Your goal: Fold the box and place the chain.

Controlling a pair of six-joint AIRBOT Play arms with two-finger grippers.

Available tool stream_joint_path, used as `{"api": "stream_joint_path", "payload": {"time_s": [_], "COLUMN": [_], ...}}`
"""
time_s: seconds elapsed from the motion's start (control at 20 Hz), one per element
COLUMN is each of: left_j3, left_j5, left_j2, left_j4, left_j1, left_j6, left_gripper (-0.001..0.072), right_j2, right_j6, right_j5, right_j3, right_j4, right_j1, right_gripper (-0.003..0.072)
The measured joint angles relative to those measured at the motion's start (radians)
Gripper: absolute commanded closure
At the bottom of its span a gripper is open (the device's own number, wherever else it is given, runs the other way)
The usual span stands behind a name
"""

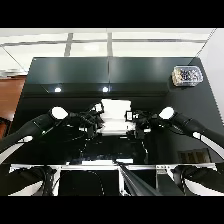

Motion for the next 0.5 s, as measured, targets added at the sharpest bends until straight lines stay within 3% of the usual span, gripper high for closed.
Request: {"api": "stream_joint_path", "payload": {"time_s": [0.5], "left_j3": [0.000], "left_j5": [0.009], "left_j2": [-0.003], "left_j4": [-0.017], "left_j1": [-0.007], "left_j6": [0.008], "left_gripper": [0.0551], "right_j2": [0.000], "right_j6": [0.000], "right_j5": [0.000], "right_j3": [0.000], "right_j4": [0.000], "right_j1": [0.000], "right_gripper": [0.0246]}}
